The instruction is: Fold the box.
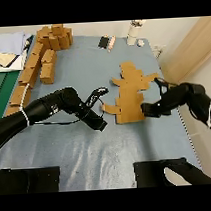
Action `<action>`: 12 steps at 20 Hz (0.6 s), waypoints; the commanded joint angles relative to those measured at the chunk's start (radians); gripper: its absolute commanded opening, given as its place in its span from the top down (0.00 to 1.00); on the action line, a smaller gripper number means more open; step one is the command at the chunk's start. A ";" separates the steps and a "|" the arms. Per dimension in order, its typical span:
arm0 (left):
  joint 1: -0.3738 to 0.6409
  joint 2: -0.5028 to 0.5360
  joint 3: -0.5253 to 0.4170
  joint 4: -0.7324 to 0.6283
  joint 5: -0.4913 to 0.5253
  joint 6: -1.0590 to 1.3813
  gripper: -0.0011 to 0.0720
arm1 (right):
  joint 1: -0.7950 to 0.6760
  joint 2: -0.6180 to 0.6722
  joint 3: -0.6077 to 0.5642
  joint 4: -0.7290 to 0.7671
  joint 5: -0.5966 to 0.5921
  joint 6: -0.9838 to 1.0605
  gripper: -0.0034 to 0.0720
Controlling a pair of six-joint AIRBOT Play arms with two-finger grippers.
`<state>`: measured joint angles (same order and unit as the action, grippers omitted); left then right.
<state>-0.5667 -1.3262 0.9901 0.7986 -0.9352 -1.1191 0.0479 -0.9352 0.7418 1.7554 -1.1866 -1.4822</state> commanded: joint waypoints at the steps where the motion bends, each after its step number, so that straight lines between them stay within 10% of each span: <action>1: 0.001 0.000 0.000 0.000 -0.016 0.000 0.97 | 0.029 0.101 -0.173 -0.048 0.022 0.048 0.95; 3: 0.001 0.000 0.000 -0.010 -0.015 0.000 0.97 | 0.029 0.097 -0.201 -0.036 0.044 0.008 0.76; 4: 0.001 0.000 0.000 -0.018 -0.015 0.000 0.97 | 0.029 0.093 -0.201 -0.044 0.058 -0.013 0.36; 9: 0.001 0.000 0.000 -0.022 -0.016 -0.001 0.97 | -0.090 0.093 -0.134 -0.317 0.098 0.068 0.35; 12: 0.001 0.000 0.000 -0.022 -0.015 -0.007 0.97 | -0.301 0.073 -0.116 -0.176 0.157 -0.063 0.35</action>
<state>-0.5667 -1.3262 0.9901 0.7795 -0.9504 -1.1225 -0.1047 -0.8494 0.6090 1.5303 -1.0786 -1.4590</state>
